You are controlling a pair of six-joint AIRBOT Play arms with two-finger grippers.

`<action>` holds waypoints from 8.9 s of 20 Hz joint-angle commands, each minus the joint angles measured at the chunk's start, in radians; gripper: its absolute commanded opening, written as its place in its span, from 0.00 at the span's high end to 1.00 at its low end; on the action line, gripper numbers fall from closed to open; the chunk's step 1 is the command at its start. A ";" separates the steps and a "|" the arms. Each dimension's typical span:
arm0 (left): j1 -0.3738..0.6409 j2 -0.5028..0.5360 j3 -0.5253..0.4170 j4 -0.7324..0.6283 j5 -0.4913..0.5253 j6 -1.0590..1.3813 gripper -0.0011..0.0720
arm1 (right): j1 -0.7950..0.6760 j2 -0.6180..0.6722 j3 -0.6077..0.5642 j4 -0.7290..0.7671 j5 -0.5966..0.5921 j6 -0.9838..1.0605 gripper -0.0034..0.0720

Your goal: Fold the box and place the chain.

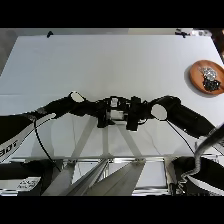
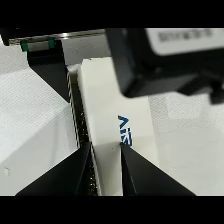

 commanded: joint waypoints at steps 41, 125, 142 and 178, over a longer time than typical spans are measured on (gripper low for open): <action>0.000 0.000 0.000 0.000 0.000 0.000 0.61 | 0.130 0.154 -0.341 0.005 -0.458 0.122 0.95; 0.700 0.192 0.000 -0.010 0.396 -0.230 0.61 | -0.885 0.548 -0.350 0.058 0.195 0.541 0.94; 1.099 0.153 0.000 0.624 0.154 -0.747 0.33 | -0.885 0.548 -0.350 0.058 0.201 0.541 0.94; 1.390 0.379 -0.083 0.838 -0.367 -1.629 0.03 | -0.885 0.548 -0.350 0.058 0.404 0.541 0.94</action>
